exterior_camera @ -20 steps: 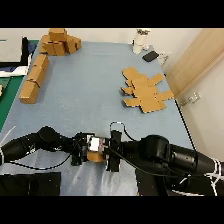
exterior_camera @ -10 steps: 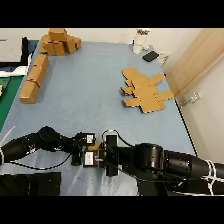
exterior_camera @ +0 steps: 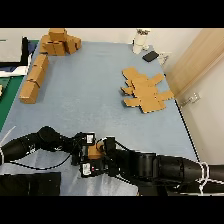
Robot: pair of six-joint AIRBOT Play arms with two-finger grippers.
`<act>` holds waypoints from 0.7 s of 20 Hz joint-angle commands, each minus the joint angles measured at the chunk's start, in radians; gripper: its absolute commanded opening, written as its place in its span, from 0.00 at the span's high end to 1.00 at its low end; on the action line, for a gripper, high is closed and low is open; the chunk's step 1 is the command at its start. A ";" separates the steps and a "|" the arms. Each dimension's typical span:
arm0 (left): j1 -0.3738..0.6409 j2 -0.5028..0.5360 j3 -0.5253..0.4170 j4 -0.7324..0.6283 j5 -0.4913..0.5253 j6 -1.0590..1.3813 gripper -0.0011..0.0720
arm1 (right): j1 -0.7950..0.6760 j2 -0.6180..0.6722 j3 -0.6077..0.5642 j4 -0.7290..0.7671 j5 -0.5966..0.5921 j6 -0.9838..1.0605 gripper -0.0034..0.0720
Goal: Fold the box.
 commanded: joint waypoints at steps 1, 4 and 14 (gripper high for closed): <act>0.000 0.000 0.000 0.000 -0.001 0.000 0.26 | 0.026 -0.007 0.000 -0.079 -0.012 0.040 0.42; 0.000 0.000 0.000 0.000 -0.001 0.000 0.26 | 0.076 -0.007 0.000 -0.148 -0.036 0.118 0.42; 0.000 0.000 0.000 0.000 -0.001 0.000 0.26 | 0.088 -0.006 0.000 -0.218 -0.053 0.207 0.53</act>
